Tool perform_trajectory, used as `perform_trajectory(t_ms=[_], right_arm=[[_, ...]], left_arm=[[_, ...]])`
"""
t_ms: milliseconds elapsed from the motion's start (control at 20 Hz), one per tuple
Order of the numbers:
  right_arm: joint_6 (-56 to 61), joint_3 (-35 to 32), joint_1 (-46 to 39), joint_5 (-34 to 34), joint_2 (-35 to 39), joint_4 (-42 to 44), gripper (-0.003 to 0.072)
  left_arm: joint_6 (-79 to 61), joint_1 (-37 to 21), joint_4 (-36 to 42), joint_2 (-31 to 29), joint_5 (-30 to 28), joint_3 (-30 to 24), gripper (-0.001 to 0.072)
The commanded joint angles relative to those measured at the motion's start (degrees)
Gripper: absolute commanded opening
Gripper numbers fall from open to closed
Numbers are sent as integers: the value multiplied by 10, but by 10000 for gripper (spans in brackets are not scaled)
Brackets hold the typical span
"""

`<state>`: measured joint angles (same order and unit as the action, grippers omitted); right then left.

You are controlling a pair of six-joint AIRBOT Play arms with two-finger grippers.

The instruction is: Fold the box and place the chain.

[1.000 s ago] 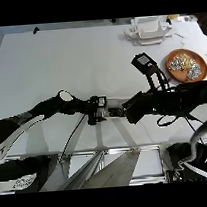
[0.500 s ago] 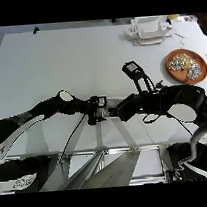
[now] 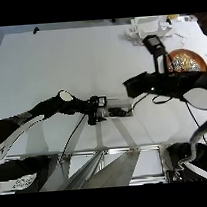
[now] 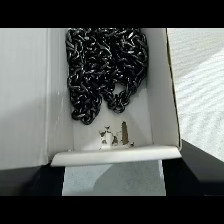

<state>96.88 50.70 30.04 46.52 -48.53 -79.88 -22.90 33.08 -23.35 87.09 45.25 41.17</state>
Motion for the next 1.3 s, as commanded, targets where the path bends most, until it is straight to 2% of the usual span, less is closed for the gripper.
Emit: perform_trajectory(t_ms=[0,150,300,400,550,1200,1250], right_arm=[[0,6,-101,68,-23,-46,235],[0,-2,-151,128,-78,-64,236],[0,-22,-162,120,-138,-72,243],[0,-28,-162,105,-175,-72,300],[2,-28,-162,89,-221,-72,299],[6,-28,-162,81,-306,-71,263],[6,-28,-162,80,-310,-71,225]], left_arm=[[0,0,0,0,0,0,273],[0,0,0,0,0,0,273],[0,0,0,0,0,0,273],[0,0,0,0,0,0,273],[0,0,0,0,0,0,273],[0,0,0,0,0,0,273],[0,0,0,0,0,0,273]])
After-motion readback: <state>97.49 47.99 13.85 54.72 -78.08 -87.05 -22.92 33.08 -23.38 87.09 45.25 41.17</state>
